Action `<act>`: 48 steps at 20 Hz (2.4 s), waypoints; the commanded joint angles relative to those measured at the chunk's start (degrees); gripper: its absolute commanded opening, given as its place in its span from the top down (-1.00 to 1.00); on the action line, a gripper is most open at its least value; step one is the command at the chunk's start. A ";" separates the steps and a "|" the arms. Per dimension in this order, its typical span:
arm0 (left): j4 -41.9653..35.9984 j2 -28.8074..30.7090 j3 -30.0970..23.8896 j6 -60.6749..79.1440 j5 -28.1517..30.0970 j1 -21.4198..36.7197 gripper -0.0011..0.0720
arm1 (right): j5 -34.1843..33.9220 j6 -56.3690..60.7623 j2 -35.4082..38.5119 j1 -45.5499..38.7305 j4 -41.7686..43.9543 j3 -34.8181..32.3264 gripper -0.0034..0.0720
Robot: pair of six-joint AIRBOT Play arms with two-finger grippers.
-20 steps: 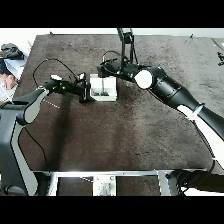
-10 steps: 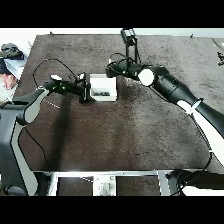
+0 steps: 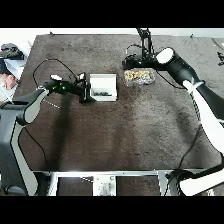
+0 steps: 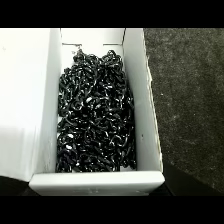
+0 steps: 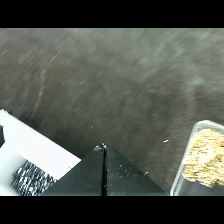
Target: Fold the box and place the chain.
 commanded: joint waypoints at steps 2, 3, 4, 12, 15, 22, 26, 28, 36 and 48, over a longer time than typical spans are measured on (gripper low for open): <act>0.00 -0.04 0.02 0.02 0.02 0.00 0.02 | 13.68 -16.15 -10.64 -4.31 16.17 8.55 0.71; 0.00 -0.04 0.02 0.02 0.02 0.00 0.02 | 15.02 -18.25 -12.20 -4.31 17.81 9.22 0.71; 0.00 -0.02 0.02 0.02 0.00 0.00 0.02 | 16.20 -20.65 -13.22 -4.28 19.50 9.33 0.71; 0.00 -0.04 0.02 0.02 0.02 0.00 0.02 | 28.37 -31.30 -15.85 -3.98 22.08 9.33 0.71; 0.00 -0.04 0.02 0.02 0.02 0.00 0.02 | 30.27 -34.97 -15.85 -3.26 21.49 9.33 0.68; 0.00 -0.04 0.02 0.02 0.02 0.00 0.02 | 29.24 -42.05 -15.85 0.63 14.36 9.33 0.29; 0.00 -0.04 0.02 0.02 0.02 0.00 0.02 | 27.47 -43.32 -15.85 1.46 13.38 9.33 0.29; 0.00 -0.04 0.02 0.02 0.02 0.00 0.02 | 27.82 -44.89 -15.85 1.55 13.40 9.33 0.29; 0.00 -0.04 0.02 0.02 0.02 0.00 0.02 | 26.14 -48.63 -15.85 4.07 12.92 9.33 0.11; 0.00 -0.04 0.02 0.02 0.02 0.00 0.02 | 19.54 -50.80 -15.85 5.66 9.44 9.33 0.20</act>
